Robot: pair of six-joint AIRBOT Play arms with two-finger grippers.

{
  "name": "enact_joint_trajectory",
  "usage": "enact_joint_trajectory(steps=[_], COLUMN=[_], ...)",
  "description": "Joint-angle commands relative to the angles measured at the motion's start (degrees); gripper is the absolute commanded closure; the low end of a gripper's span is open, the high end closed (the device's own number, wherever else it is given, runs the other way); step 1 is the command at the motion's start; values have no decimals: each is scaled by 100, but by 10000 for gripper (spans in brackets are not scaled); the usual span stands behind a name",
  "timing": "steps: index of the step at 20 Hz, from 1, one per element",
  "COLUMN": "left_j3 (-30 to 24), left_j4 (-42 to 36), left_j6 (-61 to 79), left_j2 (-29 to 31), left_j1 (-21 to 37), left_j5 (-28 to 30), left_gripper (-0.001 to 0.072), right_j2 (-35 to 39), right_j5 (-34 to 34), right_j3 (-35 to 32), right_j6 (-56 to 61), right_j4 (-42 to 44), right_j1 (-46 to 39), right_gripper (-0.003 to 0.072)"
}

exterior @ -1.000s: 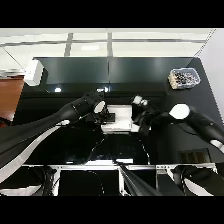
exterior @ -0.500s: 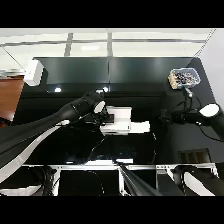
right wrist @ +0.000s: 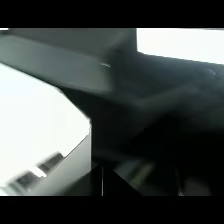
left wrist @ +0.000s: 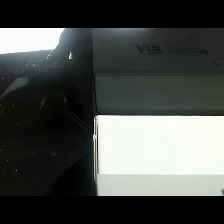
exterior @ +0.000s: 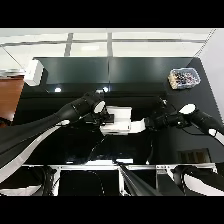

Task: Fold the box and place the chain.

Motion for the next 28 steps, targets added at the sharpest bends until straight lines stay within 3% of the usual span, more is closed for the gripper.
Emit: enact_joint_trajectory(steps=[1, 2, 3, 10, 12, 21, 28], left_j3=[7, 7, 7, 7, 7, 7, 7], left_j4=[2, 2, 2, 0, -13, 2, 0], left_j6=[0, 0, 0, 0, 0, 0, 0], left_j2=[-4, -4, -4, -4, -4, -17, -17], left_j1=[7, 7, 7, 4, 4, 4, 4], left_j5=[4, 2, 4, 2, 9, 26, 114], left_gripper=[681, 682, 682, 681, 682, 682, 682], right_j2=[-70, -70, -70, -70, -70, -74, -341], right_j5=[494, 693, 826, 590, 470, -422, -584], right_j3=[365, 509, 612, 752, 903, 1930, 2079], right_j6=[-407, -389, -365, 125, 361, 3558, 5263], right_j4=[452, 431, 428, 426, 328, -2448, -3630], right_j1=[107, 109, 111, 634, 874, 2317, 3064], right_gripper=[417, 189, 98, 104, 221, 221, 223])
